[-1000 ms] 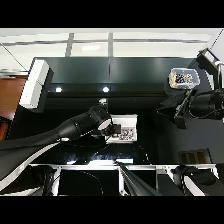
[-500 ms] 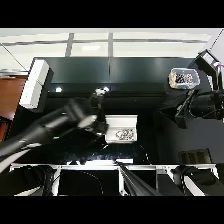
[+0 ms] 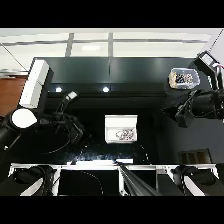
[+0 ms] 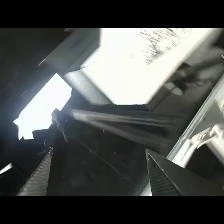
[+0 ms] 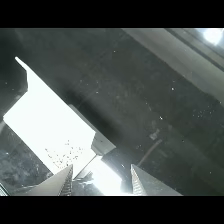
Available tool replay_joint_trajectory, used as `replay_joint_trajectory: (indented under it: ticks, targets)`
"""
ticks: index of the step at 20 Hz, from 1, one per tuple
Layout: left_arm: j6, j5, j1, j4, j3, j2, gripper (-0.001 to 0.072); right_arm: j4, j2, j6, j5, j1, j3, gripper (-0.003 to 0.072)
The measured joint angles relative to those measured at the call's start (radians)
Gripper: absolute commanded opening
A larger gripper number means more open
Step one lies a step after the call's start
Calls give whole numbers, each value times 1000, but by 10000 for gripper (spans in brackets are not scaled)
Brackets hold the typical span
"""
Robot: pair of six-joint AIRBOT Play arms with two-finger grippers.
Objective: Fold the box and place the chain.
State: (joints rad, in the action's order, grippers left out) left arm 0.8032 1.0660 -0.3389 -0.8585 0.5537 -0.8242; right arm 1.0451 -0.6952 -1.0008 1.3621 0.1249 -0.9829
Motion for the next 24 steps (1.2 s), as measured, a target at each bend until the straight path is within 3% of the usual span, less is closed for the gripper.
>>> replay_joint_trajectory:
  ticks: [3,6,15,24]
  targets:
    - [-395,-86,39,90,-93,-5,704,3,0,-14,0,0,0,439]
    - [-613,-147,54,131,-130,-34,704,3,0,-21,1,0,0,439]
    - [-832,-185,55,201,-151,-137,704,4,0,-24,-44,0,0,439]
    - [-957,-208,-26,271,-151,-236,702,4,0,-24,-56,0,0,439]
